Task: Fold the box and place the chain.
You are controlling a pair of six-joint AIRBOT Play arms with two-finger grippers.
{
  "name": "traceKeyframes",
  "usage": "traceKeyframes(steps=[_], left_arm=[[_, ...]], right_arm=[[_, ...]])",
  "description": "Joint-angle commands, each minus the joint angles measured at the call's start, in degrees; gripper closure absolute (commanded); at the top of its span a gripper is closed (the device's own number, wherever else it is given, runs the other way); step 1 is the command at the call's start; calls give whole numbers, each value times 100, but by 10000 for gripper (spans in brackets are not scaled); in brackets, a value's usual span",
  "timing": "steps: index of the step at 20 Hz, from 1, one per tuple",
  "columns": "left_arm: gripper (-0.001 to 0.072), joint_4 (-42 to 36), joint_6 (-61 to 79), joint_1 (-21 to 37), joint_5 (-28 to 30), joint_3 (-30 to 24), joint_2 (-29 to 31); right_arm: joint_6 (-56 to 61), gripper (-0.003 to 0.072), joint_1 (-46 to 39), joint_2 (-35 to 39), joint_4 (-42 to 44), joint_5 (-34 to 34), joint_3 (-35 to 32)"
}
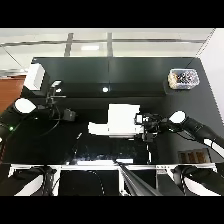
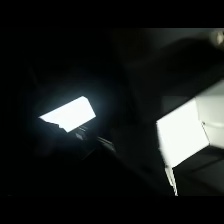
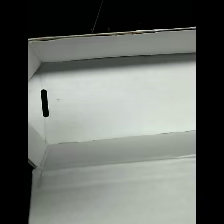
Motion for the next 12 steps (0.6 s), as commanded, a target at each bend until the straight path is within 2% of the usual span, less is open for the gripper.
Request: traceKeyframes(steps=[1, 2, 3, 5, 7, 9, 12], left_arm=[[682, -1226, -942, 929, -951, -350, -487], [684, -1644, -420, 942, -1198, -396, -752], [685, -1716, -372, 833, -1257, -396, -986], [684, -1624, -393, 402, -944, -396, -1309], [684, -1921, -457, -140, -573, -393, -1556], [684, -2308, -389, -636, -339, -369, -1797], [683, -2227, -284, -1268, -153, -166, -1993]], right_arm=[[2, 613, 0, 0, 2, 0, 0], [2, 613, 0, 0, 2, 0, 0], [2, 613, 0, 0, 2, 0, 0], [2, 613, 0, 0, 2, 0, 0], [2, 613, 0, 0, 2, 0, 0], [2, 613, 0, 0, 2, 0, 0], [2, 613, 0, 0, 2, 0, -2]])
